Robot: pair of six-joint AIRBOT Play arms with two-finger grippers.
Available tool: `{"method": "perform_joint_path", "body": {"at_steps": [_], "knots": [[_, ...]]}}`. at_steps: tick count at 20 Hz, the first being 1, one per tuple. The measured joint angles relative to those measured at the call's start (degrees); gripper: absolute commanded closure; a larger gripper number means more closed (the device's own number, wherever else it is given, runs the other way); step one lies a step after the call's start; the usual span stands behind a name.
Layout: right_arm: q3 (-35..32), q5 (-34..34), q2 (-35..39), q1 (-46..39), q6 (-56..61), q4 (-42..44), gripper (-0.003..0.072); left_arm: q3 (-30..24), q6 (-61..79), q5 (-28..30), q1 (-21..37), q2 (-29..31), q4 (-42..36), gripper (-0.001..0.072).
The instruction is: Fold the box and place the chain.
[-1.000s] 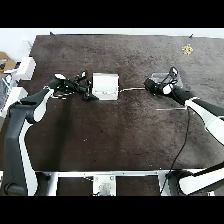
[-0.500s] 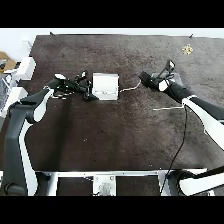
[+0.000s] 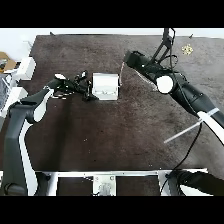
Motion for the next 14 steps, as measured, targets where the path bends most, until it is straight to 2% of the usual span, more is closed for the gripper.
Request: {"method": "perform_joint_path", "body": {"at_steps": [4, 8, 9, 10, 14], "knots": [[0.09, -5.53, -0.94, 5.49, 0.94, 0.31, 0.0685, 0.00, 0.00, 0.00, 0.00, 0.02, 0.02, 0.0367], [0.09, -5.77, -7.30, 8.13, 1.20, 2.80, 0.0683, 0.00, 0.02, 0.00, 0.00, 0.00, 0.00, 0.0367], [0.09, -4.70, -9.05, 8.37, 1.33, 3.34, 0.0652, 0.00, 0.00, 0.00, 0.00, 0.02, 0.00, 0.0367], [0.07, -3.58, -10.78, 8.59, 1.40, 3.76, 0.0412, 0.00, 0.00, 0.00, 0.00, 0.02, 0.00, 0.0367], [-0.09, 0.39, -13.99, 7.48, 1.33, 2.69, 0.0395, 0.00, 0.00, 0.00, 0.00, 0.02, 0.02, 0.0367]]}}
